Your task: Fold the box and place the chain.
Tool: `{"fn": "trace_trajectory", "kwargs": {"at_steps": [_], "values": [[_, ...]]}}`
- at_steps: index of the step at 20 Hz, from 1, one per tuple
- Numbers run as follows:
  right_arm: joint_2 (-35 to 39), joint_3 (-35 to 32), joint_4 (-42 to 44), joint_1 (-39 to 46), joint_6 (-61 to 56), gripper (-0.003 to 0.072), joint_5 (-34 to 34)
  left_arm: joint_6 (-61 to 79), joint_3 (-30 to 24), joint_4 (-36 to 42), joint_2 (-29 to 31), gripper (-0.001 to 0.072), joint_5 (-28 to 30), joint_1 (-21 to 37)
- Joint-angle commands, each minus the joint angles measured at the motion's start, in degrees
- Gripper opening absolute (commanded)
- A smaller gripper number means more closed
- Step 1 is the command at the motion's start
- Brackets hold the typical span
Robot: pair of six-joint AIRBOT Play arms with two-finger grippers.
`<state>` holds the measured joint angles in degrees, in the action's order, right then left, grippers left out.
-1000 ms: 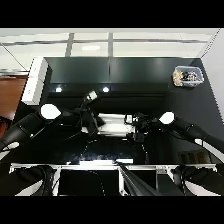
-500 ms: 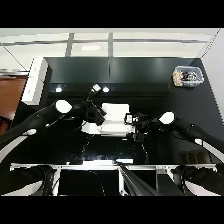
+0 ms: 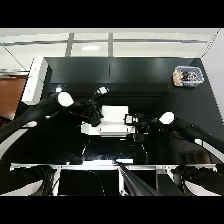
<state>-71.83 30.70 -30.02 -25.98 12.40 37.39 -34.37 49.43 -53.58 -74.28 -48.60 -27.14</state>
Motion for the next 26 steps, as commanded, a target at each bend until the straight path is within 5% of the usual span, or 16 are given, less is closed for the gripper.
{"fn": "trace_trajectory", "kwargs": {"at_steps": [1, 3, 6, 7, 8, 9, 12, 15, 22, 23, 25, 26], "values": [[0.0, 0.0, -0.02, 0.02, 0.07, 0.0411, 0.11, -8.83, -0.15, -5.7, 7.37, 0.0025, -7.89, 4.04], [0.0, 0.0, -0.02, 0.02, 0.04, 0.0411, 0.11, -9.77, -2.78, -5.33, 11.32, 0.0025, -14.01, 6.95], [0.0, 0.0, -0.02, 0.02, 0.04, 0.0412, 0.11, -5.29, -9.81, -0.94, 14.47, 0.004, -13.75, 9.9], [0.0, 0.0, -0.02, 0.02, 0.07, 0.0411, 0.11, -0.28, -11.78, -0.13, 14.23, 0.0285, -12.96, 9.62], [0.0, 0.0, 0.0, 0.02, 0.04, 0.0411, 0.11, 5.57, -13.11, -0.5, 13.9, 0.0668, -12.33, 8.94], [0.0, 0.0, -0.02, 0.02, 0.07, 0.0411, 0.11, 13.25, -14.05, -1.29, 13.62, 0.0704, -10.58, 8.02], [0.0, 0.0, -0.02, 0.02, 0.04, 0.0411, 0.11, 31.71, -14.36, -2.95, 13.09, 0.0704, -3.96, 4.66], [0.0, 0.0, -0.02, 0.02, 0.04, 0.0411, 0.11, 32.87, -14.36, -2.49, 11.19, 0.0692, 4.76, 1.31], [0.0, 0.0, -0.02, 0.02, 0.07, 0.0412, 0.11, 32.85, -14.27, 4.57, 7.28, 0.059, 5.46, -2.4], [0.0, 0.0, -0.02, 0.02, 0.04, 0.0411, 0.11, 32.85, -14.25, 5.2, 7.28, 0.0513, 5.38, -2.4], [0.0, 0.0, -0.02, 0.02, 0.04, 0.0411, 0.09, 32.85, -14.25, 5.25, 7.28, 0.0235, 4.44, -2.4], [0.0, 0.0, -0.02, 0.02, 0.07, 0.0412, 0.09, 32.79, -14.25, 5.27, 7.28, 0.0217, 4.33, -2.4]]}}
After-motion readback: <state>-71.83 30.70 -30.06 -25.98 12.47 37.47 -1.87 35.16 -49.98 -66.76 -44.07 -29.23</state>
